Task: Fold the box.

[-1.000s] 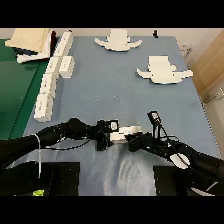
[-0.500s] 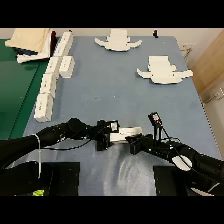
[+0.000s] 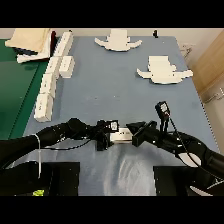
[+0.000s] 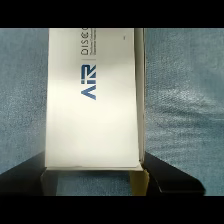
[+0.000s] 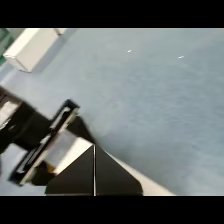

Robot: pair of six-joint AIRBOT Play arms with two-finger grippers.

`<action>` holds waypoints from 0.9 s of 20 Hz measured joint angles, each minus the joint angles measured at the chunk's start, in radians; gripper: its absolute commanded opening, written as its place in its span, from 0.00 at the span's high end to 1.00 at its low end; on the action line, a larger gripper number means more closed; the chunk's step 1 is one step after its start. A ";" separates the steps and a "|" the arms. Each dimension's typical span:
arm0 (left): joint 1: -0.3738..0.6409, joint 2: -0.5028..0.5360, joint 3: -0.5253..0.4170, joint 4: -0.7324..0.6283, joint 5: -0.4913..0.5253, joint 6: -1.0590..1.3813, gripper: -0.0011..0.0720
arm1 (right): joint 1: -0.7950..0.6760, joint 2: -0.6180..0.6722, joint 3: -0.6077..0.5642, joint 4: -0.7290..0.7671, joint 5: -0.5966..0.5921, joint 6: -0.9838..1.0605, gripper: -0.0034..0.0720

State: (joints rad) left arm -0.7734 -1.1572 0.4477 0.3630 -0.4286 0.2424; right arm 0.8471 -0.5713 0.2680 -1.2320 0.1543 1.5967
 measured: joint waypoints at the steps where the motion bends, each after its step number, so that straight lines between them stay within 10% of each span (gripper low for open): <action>1: 0.000 0.000 0.000 0.000 0.000 0.000 0.27 | -0.042 -0.014 0.030 -0.040 0.050 0.000 0.95; 9: 0.000 0.000 0.000 0.000 0.002 0.000 0.27 | -0.355 -0.274 0.358 -0.225 0.520 0.071 0.95; 18: 0.051 0.115 0.026 0.045 0.025 -0.312 0.27 | -0.419 -0.388 0.443 -0.243 0.606 0.309 0.95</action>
State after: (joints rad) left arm -0.7223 -1.0424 0.4740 0.4080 -0.4038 -0.0700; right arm 0.4282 -0.9588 0.7113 -1.4746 0.7601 1.9053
